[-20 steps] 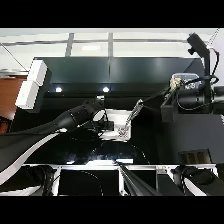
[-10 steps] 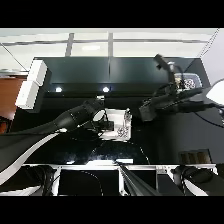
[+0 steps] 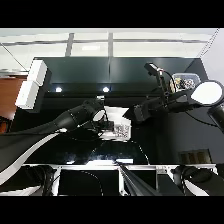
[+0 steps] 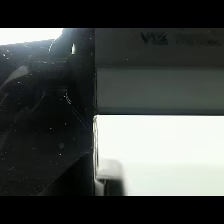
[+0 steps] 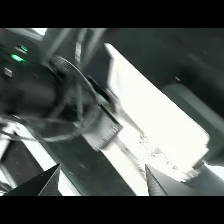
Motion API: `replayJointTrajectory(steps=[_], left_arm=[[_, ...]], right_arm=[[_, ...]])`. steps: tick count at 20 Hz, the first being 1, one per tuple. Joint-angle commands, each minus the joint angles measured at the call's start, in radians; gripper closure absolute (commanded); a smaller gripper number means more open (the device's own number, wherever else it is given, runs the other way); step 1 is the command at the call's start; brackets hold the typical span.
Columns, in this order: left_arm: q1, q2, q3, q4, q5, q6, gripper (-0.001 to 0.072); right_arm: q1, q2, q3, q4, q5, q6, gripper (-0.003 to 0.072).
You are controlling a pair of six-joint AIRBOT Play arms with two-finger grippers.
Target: Fold the box and place the chain.
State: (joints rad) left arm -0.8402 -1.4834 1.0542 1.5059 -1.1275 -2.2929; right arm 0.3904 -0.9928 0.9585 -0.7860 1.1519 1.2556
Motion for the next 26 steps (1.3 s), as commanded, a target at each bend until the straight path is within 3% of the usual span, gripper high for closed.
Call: replayJointTrajectory(steps=[1,3,5,8,10,17,19,20,26], left_arm=[[0.001,-0.001,0.000,0.000,0.000,0.000,0.0682],[0.000,-0.001,0.000,0.000,0.000,0.000,0.0682],[0.000,-0.001,0.000,0.000,0.000,0.000,0.0682],[0.000,-0.001,0.000,0.000,0.000,0.000,0.0682],[0.001,-0.001,0.000,0.000,0.001,0.000,0.0682],[0.001,-0.001,0.000,0.001,0.017,0.000,0.0682],[0.001,-0.001,0.000,0.001,0.019,0.000,0.0682],[0.001,-0.001,0.000,0.001,0.020,0.000,0.0682],[0.001,-0.001,0.000,0.001,0.019,0.000,0.0682]], right_arm=[[-0.074,0.011,-0.001,-0.145,0.077,-0.070,0.0078],[-0.137,0.014,-0.010,-0.280,0.129,-0.163,0.0078],[-0.161,0.013,-0.087,-0.314,0.068,-0.322,0.0077],[-0.128,-0.006,-0.277,-0.221,-0.163,-0.581,0.0076],[-0.081,-0.023,-0.351,-0.206,-0.245,-0.779,0.0076],[0.005,-0.108,-0.369,-0.028,-0.355,-1.139,0.0078],[0.004,-0.109,-0.369,0.013,-0.379,-1.184,0.0319],[0.004,-0.116,-0.369,0.032,-0.373,-1.184,0.0377],[0.005,-0.148,-0.369,0.035,-0.345,-1.184,0.0375]])
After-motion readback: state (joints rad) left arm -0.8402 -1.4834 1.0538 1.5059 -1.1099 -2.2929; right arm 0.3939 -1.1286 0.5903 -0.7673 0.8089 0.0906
